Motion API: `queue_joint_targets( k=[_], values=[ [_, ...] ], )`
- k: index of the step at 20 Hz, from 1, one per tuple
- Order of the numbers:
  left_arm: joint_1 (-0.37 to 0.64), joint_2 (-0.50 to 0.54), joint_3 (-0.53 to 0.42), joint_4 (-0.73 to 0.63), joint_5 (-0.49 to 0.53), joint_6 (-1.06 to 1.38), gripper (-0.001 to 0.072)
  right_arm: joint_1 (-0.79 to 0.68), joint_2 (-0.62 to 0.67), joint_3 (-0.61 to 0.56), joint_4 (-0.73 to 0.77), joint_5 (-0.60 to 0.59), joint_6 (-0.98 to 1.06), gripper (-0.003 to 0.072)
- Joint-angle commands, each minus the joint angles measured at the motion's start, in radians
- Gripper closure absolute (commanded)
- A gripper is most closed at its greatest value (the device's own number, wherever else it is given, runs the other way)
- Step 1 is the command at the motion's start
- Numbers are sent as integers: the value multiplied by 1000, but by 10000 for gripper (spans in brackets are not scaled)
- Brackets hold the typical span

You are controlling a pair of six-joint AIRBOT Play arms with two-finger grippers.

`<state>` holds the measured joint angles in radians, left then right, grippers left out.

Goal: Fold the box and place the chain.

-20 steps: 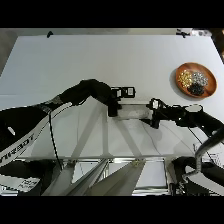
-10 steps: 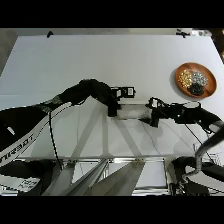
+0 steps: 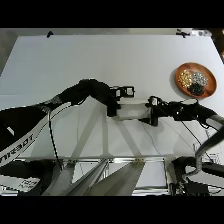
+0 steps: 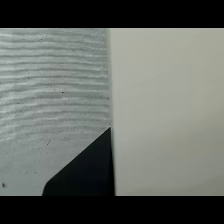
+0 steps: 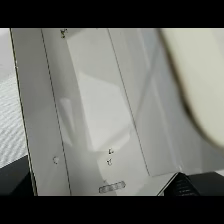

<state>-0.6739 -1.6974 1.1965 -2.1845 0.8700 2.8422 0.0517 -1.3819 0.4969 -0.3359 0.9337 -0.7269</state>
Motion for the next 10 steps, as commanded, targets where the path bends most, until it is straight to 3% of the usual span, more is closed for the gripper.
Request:
queue_joint_targets(
  k=[1, 10],
  values=[
    [-1, -1, 1, -2, -2, 0, 697, 1, -9, 4, 0, 22, 2, 1],
    [-1, -1, 1, -2, -2, 0, 697, -11, -8, 7, -42, 10, 39, 126]
  ],
)
